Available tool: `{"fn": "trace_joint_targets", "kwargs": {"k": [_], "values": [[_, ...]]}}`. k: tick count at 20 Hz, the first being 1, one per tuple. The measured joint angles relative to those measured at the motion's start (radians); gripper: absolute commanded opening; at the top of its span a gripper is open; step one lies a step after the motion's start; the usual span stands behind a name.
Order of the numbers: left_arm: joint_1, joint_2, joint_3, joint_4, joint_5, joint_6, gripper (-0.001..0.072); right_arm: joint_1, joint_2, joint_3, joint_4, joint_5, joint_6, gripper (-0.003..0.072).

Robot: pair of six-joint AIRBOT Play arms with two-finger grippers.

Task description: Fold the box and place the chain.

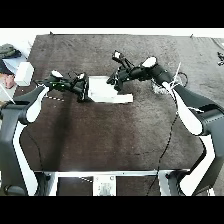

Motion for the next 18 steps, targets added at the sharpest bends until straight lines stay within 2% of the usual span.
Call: {"fn": "trace_joint_targets", "kwargs": {"k": [7,18], "values": [[0.000,0.000,0.000,-0.003,0.001,0.000,0.0415,0.005,-0.050,0.000,-0.054,-0.135,0.051,-0.0009],[0.000,-0.001,0.000,-0.017,0.002,-0.001,0.0415,0.005,-0.083,-0.002,-0.092,-0.122,0.059,-0.0009]]}}
